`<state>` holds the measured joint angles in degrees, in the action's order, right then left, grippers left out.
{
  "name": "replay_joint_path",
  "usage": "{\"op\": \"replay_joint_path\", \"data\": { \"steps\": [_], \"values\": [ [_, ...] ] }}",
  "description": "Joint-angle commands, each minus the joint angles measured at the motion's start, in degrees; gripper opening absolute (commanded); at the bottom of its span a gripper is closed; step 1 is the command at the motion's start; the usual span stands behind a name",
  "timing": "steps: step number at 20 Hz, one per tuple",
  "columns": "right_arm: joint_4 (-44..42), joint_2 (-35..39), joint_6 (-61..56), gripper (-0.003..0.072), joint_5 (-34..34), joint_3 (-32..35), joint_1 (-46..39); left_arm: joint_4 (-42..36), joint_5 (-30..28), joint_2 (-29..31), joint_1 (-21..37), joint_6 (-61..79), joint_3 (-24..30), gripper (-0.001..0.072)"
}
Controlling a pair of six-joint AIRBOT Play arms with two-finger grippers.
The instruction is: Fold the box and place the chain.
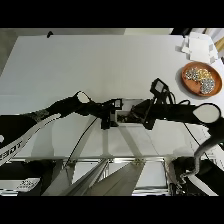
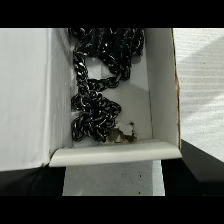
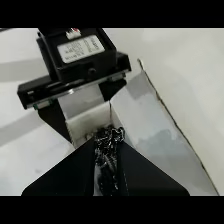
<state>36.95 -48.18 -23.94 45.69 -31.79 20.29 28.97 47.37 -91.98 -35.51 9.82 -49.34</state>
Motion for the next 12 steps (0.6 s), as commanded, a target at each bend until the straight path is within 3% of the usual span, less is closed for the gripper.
{"op": "replay_joint_path", "data": {
  "steps": [1, 4, 6, 7, 12],
  "values": [
    [3.58, -8.9, -0.04, 0.0013, -1.57, -0.11, 1.92, 0.02, 0.0, 0.04, 0.07, 0.04, -0.02, 0.0008],
    [6.12, -11.04, -0.22, 0.0019, -1.2, -0.11, 1.9, 0.02, 0.0, 0.04, 0.07, 0.02, -0.02, 0.0008],
    [6.14, -10.93, -0.22, 0.019, -1.16, -0.11, 1.9, 0.02, 0.0, 0.04, 0.04, 0.02, -0.02, 0.0008],
    [6.38, -10.69, -0.22, 0.0219, -0.98, -0.11, 1.88, 0.02, 0.0, 0.04, 0.07, 0.02, -0.02, 0.0008],
    [12.98, -2.19, -0.17, 0.0218, 4.83, -0.11, -4.09, 0.02, 0.0, 0.04, 0.07, 0.02, -0.02, 0.0008]
  ]
}}
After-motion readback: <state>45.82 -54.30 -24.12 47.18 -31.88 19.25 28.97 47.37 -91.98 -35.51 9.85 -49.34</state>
